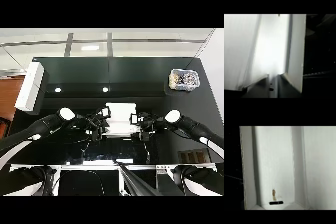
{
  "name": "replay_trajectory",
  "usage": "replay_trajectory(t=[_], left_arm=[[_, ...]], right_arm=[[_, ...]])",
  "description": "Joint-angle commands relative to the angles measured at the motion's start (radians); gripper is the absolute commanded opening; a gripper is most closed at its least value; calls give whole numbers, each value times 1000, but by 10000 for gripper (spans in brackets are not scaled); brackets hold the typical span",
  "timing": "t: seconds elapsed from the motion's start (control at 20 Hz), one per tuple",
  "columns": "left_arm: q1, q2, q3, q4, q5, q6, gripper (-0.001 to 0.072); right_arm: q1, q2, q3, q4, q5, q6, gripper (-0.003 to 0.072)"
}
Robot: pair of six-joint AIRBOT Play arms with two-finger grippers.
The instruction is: Fold the box and place the chain.
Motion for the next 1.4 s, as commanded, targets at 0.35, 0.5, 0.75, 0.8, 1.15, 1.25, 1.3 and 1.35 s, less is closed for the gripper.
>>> replay_trajectory(t=[0.35,0.5,0.75,0.8,1.15,1.25,1.3,1.35], left_arm=[[287,334,16,622,-130,-774,25],[507,334,15,645,-210,-1287,25],[752,136,-58,222,-489,-1275,24],[744,100,-72,170,-492,-1233,22],[441,-62,-74,132,-347,-1204,23],[379,-95,-74,54,-347,-1123,23],[360,-99,-74,18,-347,-1093,23],[347,-98,-74,-18,-348,-1067,23]], right_arm=[[0,0,-1,0,0,1,203],[0,0,-1,0,0,1,203],[0,0,-1,0,0,1,203],[0,0,-1,0,0,1,203],[0,0,-1,0,0,1,203],[0,0,-1,0,0,1,203],[0,0,-1,0,0,1,203],[0,0,-1,0,0,1,203]])
